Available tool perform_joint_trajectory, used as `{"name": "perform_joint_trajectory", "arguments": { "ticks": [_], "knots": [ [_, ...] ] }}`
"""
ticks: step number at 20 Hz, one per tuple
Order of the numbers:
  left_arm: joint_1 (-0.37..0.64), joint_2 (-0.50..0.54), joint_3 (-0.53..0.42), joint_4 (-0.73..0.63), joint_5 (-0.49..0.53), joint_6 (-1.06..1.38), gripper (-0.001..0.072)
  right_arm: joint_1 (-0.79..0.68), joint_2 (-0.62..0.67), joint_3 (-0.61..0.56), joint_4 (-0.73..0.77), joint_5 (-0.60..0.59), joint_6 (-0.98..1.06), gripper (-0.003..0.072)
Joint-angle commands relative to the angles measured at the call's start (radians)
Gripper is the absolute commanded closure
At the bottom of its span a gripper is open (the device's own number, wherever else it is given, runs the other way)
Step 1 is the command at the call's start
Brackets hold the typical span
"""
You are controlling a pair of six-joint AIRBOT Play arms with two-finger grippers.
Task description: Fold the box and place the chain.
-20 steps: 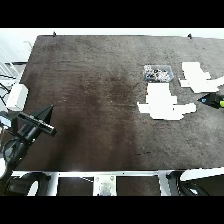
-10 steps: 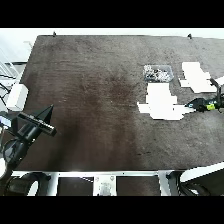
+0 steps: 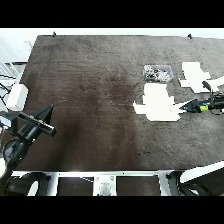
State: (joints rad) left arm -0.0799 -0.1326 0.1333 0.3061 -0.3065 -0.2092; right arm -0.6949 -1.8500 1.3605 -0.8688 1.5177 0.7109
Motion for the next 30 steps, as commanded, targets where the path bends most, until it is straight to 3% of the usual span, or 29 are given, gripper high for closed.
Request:
{"name": "perform_joint_trajectory", "arguments": {
  "ticks": [1,8,11,15,19,27,30],
  "knots": [
    [0.0,0.0,0.0,0.0,0.0,0.0,0.0691,0.035,0.064,-0.124,0.102,-0.002,-0.018,0.0677],
    [0.0,0.0,0.0,0.0,0.0,0.0,0.069,0.357,0.398,-0.502,0.457,-0.255,-0.042,0.0677],
    [0.0,0.0,0.0,0.0,0.0,0.0,0.0691,0.541,0.489,-0.545,0.539,-0.408,-0.042,0.0677],
    [0.0,0.0,0.0,0.0,0.0,0.0,0.0691,0.731,0.549,-0.551,0.521,-0.649,-0.071,0.0678],
    [0.0,0.0,0.0,0.0,0.0,0.0,0.0691,0.822,0.565,-0.616,0.51,-0.884,-0.132,0.0677],
    [0.0,0.0,0.0,0.001,-0.002,0.001,0.0689,0.82,0.533,-0.651,0.569,-0.929,-0.276,0.0677],
    [0.0,0.0,0.0,0.0,-0.02,0.0,0.0689,0.85,0.533,-0.686,0.657,-1.003,-0.303,0.0677]
  ]
}}
